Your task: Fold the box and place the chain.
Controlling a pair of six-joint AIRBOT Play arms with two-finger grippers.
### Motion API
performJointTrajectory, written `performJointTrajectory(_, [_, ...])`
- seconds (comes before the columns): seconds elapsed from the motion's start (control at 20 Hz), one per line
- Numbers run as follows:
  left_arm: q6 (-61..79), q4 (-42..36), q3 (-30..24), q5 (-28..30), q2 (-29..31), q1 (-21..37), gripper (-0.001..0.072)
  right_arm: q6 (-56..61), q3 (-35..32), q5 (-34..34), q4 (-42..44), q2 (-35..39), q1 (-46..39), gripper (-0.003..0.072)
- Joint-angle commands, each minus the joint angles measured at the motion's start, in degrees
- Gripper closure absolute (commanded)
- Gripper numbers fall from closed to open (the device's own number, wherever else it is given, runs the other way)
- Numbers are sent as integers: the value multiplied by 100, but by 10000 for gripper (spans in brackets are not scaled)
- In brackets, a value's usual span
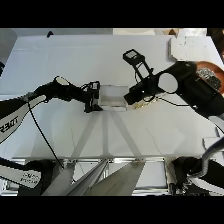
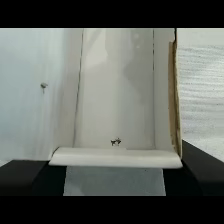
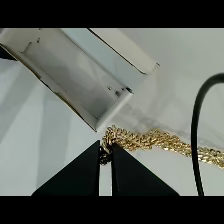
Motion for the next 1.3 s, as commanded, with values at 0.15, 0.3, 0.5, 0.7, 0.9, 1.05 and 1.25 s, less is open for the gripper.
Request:
performJointTrajectory(0.15, [2,2,0,2,-2,-2,373,-15,0,-1169,339,-643,398,671])
performJointTrajectory(0.3, [2,2,0,2,-2,0,373,-17,0,-1825,339,-837,640,671])
performJointTrajectory(0.5, [2,2,0,2,-2,0,373,-15,0,-2039,286,-1047,699,670])
performJointTrajectory(0.7, [2,2,0,2,-2,-2,373,-7,0,-1792,184,-1370,699,670])
performJointTrajectory(0.9, [2,2,2,2,-2,0,373,225,0,-1641,203,-1598,699,461])
performJointTrajectory(1.05, [2,2,2,2,-2,-2,373,267,0,-1735,205,-1598,699,376])
performJointTrajectory(1.25, [2,2,2,0,-2,-2,373,37,0,-1318,192,-1322,634,376])
